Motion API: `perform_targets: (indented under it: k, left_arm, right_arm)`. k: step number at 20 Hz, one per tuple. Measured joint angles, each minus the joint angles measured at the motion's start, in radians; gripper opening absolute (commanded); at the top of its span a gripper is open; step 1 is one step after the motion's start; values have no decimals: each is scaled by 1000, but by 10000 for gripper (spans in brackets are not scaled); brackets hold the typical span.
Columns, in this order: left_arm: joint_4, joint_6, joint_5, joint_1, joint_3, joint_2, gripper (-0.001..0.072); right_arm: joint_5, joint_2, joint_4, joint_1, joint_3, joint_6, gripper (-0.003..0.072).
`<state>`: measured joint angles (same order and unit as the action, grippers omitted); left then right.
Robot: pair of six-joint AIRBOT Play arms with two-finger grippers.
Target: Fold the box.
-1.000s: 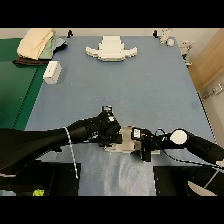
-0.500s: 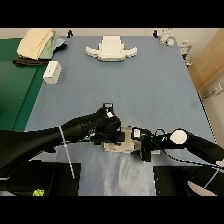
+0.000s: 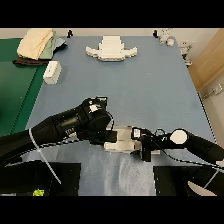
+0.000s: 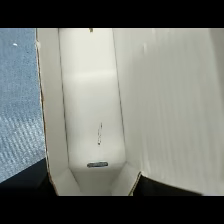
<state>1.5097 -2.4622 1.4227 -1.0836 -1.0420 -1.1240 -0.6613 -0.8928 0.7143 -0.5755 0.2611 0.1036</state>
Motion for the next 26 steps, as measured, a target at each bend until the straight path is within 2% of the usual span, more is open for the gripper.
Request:
perform_targets:
  k: [6,9,11,12,13,16,19,22,26]
  left_arm:
    - [3,273,-8,14,0,24,11]
    - [-42,529,-44,97,57,72,12]
    - [-114,802,-84,186,129,129,20]
    - [-162,965,-99,235,169,158,380]
    - [-216,1149,-115,293,215,191,687]
    - [-338,1563,-223,459,344,253,688]
    - [-451,1854,-354,566,451,256,688]
    - [-597,2163,-467,598,534,214,688]
    - [-800,2495,-563,602,584,126,687]
  right_arm:
    - [0,0,0,0,0,0,446]
    - [0,0,0,0,0,0,446]
    - [0,0,0,0,0,0,446]
    - [0,0,0,0,0,0,446]
    - [0,0,0,0,0,0,446]
    - [0,0,0,0,0,0,446]
    - [0,0,0,0,0,0,446]
    - [0,0,0,0,0,0,446]
    - [0,0,0,0,0,0,446]
